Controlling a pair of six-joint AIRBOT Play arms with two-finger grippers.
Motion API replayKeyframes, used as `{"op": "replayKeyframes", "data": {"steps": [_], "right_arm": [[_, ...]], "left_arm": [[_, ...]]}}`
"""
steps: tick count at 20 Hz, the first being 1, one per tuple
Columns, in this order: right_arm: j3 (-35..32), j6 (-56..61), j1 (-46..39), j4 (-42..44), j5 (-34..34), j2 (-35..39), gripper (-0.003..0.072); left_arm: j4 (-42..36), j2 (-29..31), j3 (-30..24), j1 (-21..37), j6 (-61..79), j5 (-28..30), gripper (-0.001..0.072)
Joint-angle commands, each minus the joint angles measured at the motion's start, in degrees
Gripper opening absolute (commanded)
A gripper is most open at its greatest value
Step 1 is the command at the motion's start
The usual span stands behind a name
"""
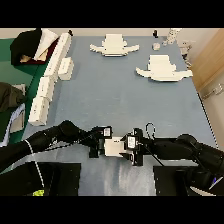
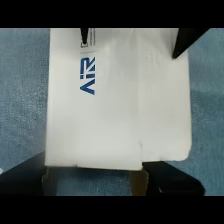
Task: Fold the box.
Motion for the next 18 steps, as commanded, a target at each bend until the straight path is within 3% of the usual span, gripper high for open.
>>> {"op": "replayKeyframes", "data": {"steps": [1,6,18], "right_arm": [[0.04,-4.61,0.48,-0.83,0.70,-1.92,0.0552],[0.04,-5.92,0.46,-6.58,4.63,-2.29,0.0552],[1.05,-5.92,0.44,-6.91,5.20,1.38,0.0550]], "left_arm": [[0.00,0.00,-0.02,0.00,0.02,0.02,0.0455],[0.00,0.00,-0.02,0.00,0.02,0.00,0.0455],[0.02,0.00,-0.02,0.00,0.02,0.02,0.0455]]}}
